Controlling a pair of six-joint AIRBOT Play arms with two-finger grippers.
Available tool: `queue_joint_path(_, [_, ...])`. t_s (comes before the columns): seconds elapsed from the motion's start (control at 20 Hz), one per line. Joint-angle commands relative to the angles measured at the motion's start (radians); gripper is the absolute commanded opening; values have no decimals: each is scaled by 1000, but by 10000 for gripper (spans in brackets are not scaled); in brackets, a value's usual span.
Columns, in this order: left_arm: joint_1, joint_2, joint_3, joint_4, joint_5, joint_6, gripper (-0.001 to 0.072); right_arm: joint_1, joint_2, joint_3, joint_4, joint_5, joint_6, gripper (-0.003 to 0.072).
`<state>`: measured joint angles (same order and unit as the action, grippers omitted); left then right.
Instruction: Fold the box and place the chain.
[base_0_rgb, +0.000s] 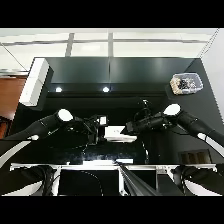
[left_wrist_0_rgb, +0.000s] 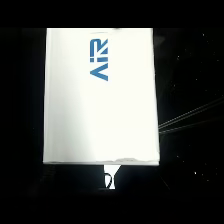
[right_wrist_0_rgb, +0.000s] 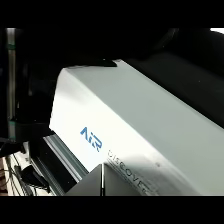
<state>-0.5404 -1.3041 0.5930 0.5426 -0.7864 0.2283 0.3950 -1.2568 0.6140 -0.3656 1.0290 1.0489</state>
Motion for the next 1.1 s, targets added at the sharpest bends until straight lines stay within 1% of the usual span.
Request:
queue_joint_path(0.0, [-1,-1,0,0,0,0,397,0,-24,-6,-41,-21,21,12])
queue_joint_path(0.1, [-1,-1,0,0,0,0,397,0,-24,-6,-82,-27,35,12])
queue_joint_path(0.35, [-1,-1,0,0,-3,0,397,0,-24,-6,-80,-28,35,12])
queue_joint_path(0.45, [-1,-1,0,-1,-3,0,397,-1,-22,-3,-79,-12,34,12])
queue_joint_path(0.55, [-1,-1,0,-1,-3,0,397,-19,-5,26,-80,76,18,11])
queue_joint_path(0.65, [0,-1,0,-1,-2,0,396,-59,51,77,-80,198,17,11])
queue_joint_path(0.8, [0,3,0,1,0,0,406,-160,201,138,-85,357,16,11])
queue_joint_path(0.9, [0,5,0,0,0,0,413,-247,312,157,-155,452,45,11])
queue_joint_path(0.95, [0,10,0,1,0,0,537,-293,368,157,-223,480,84,12])
queue_joint_path(1.0, [0,18,0,-2,1,-2,712,-333,415,157,-300,494,115,12])
queue_joint_path(1.05, [0,34,1,4,-2,-10,713,-371,455,157,-380,497,140,12])
